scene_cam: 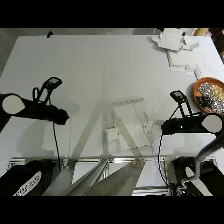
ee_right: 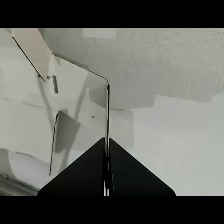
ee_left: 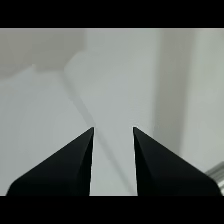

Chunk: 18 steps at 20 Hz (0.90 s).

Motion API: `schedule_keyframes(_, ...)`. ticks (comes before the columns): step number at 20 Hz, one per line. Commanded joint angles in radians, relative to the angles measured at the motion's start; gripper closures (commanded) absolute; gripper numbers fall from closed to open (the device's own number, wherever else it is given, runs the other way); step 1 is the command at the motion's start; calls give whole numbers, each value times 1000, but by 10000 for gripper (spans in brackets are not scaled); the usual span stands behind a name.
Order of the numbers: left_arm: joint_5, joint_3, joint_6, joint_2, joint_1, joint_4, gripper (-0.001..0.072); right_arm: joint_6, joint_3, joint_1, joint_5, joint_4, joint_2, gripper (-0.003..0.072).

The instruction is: Fold the box and place the chain.

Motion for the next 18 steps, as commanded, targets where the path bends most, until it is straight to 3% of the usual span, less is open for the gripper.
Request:
schedule_keyframes(1, 62, 37, 332, -224, -12, -483, 348, 0, -1, 1, 0, 0, 1, 664)
schedule_keyframes(2, 32, 72, 405, -311, -29, -553, 303, 0, -1, 1, 0, 0, 1, 664)
schedule_keyframes(5, -61, 226, 575, -550, -129, -624, 288, 0, -1, 1, 3, 0, 1, 664)
schedule_keyframes(8, -53, 333, 652, -683, -237, -659, 124, 0, -1, 1, 7, 0, 1, 664)
schedule_keyframes(12, 3, 341, 689, -719, -283, -699, 75, 0, -1, 1, 7, 0, 1, 664)
schedule_keyframes(18, 14, 340, 689, -761, -332, -700, 81, 0, -1, 1, 6, 0, 1, 664)
